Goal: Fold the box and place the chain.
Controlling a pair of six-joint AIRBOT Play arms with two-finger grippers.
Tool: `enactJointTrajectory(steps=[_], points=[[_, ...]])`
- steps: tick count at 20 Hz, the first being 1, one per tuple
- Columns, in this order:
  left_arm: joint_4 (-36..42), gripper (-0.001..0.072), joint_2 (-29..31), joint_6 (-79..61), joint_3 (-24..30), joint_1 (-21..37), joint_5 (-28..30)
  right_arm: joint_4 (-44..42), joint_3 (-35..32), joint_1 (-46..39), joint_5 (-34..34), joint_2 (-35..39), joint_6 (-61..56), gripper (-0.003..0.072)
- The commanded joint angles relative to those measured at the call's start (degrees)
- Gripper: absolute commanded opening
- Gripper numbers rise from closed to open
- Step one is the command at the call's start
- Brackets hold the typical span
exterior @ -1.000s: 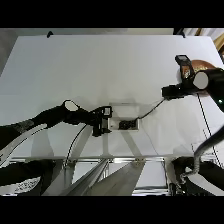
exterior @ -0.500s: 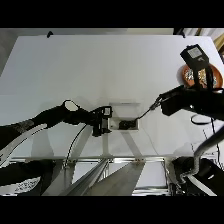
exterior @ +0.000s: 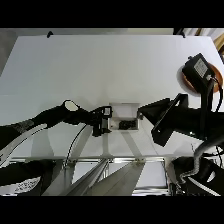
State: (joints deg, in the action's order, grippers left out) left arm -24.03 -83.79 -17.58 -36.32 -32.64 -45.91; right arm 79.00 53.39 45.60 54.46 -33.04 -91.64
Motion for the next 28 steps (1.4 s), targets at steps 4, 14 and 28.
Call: enactJointTrajectory(steps=[4,14,28], points=[[0.0,0.0254,0.04,0.0,0.0,0.04,0.02,-1.25,0.02,3.02,-4.7,-2.05,0.0,0.0017],[0.0,0.0254,0.04,0.0,0.0,0.04,0.02,1.03,-0.39,3.02,1.51,-19.89,-1.57,0.0017],[0.0,0.0254,0.04,0.0,-0.02,0.04,0.02,1.62,-8.7,2.99,-9.51,-37.42,-12.13,0.0018]])
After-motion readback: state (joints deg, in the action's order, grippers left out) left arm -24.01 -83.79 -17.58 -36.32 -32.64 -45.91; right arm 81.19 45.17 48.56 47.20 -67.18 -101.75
